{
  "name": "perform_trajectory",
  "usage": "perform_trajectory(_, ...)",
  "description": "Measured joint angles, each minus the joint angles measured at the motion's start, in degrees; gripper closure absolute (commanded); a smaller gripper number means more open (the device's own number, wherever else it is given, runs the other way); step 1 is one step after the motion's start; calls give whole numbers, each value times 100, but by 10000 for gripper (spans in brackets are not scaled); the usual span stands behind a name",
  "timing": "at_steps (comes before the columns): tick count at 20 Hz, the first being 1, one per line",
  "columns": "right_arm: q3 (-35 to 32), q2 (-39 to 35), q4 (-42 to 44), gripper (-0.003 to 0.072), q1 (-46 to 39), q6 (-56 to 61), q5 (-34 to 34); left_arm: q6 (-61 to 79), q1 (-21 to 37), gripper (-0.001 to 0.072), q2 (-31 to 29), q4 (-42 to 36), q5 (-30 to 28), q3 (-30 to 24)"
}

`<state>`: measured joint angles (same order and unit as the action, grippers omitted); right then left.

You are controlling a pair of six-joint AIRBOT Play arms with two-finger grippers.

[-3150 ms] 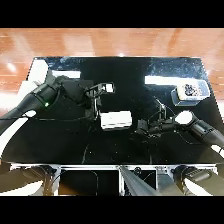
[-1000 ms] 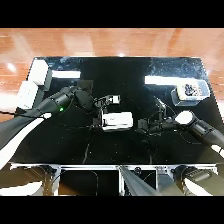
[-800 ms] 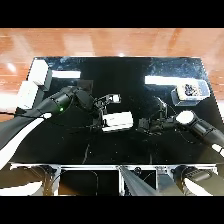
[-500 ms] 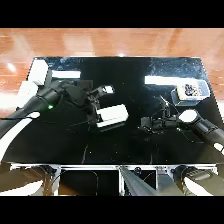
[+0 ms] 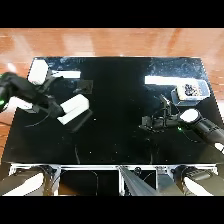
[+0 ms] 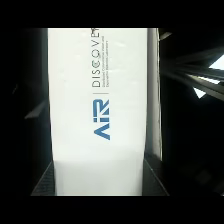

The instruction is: Fold the box and place the chain.

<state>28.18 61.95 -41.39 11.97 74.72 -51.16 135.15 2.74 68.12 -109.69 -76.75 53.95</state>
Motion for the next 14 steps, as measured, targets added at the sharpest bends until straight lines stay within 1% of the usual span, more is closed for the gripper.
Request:
perform_trajectory(3,0,0,46,650,-4,-22,127,-22,1084,694,-232,122,-238,-461)
perform_trajectory(7,0,0,76,650,-4,-63,192,-138,2356,694,-468,732,-538,-723)
perform_trajectory(11,0,0,87,650,-4,-79,227,-227,3342,694,-542,1189,-680,-793)
perform_trajectory(14,0,0,98,650,-4,-79,229,-160,3847,693,-566,1285,-680,-807)
